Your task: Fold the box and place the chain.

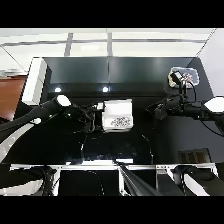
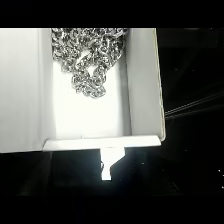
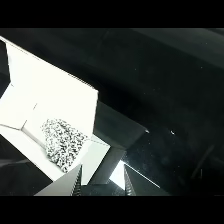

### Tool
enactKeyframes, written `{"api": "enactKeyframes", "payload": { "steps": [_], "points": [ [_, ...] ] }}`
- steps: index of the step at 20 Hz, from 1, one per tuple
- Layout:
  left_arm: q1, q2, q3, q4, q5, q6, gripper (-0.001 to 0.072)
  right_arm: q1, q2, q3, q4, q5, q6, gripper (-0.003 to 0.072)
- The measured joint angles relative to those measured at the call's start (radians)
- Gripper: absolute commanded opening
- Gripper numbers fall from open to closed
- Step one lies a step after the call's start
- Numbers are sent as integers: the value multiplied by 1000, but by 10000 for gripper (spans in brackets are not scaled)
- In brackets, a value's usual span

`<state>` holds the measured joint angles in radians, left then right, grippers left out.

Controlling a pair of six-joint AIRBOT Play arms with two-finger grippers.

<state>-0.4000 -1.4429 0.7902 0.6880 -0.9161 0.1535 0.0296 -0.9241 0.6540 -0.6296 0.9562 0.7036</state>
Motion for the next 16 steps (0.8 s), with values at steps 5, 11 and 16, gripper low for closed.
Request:
{"api": "enactKeyframes", "payload": {
  "steps": [5, 11, 16],
  "points": [
    [-1, 0, 0, -23, -3, -3, 712, 0, 0, 0, 0, 0, 0, 307],
    [-1, 0, 0, -64, 19, -10, 706, 0, 0, 0, 0, 0, 0, 306],
    [-19, 0, 0, -76, 61, -8, 459, 0, 0, 0, 0, -6, 0, 306]
  ]
}}
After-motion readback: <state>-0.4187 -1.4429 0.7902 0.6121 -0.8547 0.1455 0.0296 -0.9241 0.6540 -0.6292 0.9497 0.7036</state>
